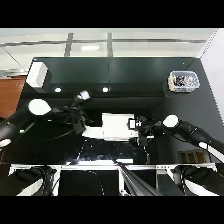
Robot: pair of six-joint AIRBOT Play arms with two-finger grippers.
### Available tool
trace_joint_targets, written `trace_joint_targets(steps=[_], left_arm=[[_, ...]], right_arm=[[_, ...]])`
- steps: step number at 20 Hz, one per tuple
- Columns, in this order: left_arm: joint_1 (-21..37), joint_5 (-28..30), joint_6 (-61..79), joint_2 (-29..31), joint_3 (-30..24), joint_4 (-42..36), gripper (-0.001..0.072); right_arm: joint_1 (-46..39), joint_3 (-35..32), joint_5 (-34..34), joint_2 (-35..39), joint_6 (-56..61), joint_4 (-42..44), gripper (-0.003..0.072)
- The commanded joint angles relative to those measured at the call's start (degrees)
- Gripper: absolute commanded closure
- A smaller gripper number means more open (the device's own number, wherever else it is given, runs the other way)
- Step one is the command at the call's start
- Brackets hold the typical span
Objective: Fold the box and place the chain.
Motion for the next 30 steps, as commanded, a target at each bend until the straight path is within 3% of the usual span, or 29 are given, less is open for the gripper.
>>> trace_joint_targets(steps=[1, 4, 6, 8, 12, 15, 17, 18, 20, 21, 27, 30], left_arm=[[9.66, -1.79, -23.45, 5.2, -2.6, 8.66, 0.0684], [19.8, -6.71, -46.47, -0.17, -8.37, 6.34, 0.0684], [24.74, -8.55, -41.92, -5.79, -12.37, -6.03, 0.0684], [25.79, -10.08, -32.68, -10.99, -14.84, -18.4, 0.0684], [17.64, -9.07, -28.94, -18.4, -14.78, -22.4, 0.0685], [9.99, -7.58, -23.3, -19.41, -14.62, -30.01, 0.0684], [7.48, -10.25, -17.0, -19.41, -12.92, -34.49, 0.0678], [7.17, -11.91, -16.72, -19.41, -11.19, -33.48, 0.0588], [7.17, -14.29, -16.85, -19.41, -7.91, -30.01, 0.0224], [7.15, -14.56, -17.77, -19.41, -6.73, -28.76, 0.0169], [2.78, -12.5, -18.38, -19.41, -4.04, -28.55, 0.017], [-2.93, -8.11, -27.08, -19.41, -0.26, -21.62, 0.0227]], right_arm=[[0.02, 0.0, 0.0, -0.04, 0.02, 0.02, 0.0499], [0.02, 0.0, 0.0, -0.04, 0.02, 0.02, 0.0499], [0.02, 0.0, 0.0, -0.04, 0.04, 0.02, 0.0499], [0.02, 0.0, 0.0, -0.04, 0.02, 0.02, 0.0498], [0.02, 0.0, 0.0, -0.04, 0.04, 0.02, 0.0499], [0.02, 0.0, 0.0, -0.04, 0.04, 0.02, 0.0499], [0.02, 0.0, 0.0, -0.04, 0.04, 0.02, 0.0498], [0.02, 0.0, 0.02, -0.04, 0.02, 0.02, 0.0498], [0.02, 0.0, 0.0, -0.04, 0.02, 0.02, 0.0498], [0.02, 0.0, 0.02, -0.04, 0.04, 0.02, 0.0499], [0.02, 0.0, 0.0, -0.04, 0.02, 0.02, 0.0498], [0.02, 0.0, 0.0, -0.04, 0.04, 0.02, 0.0499]])
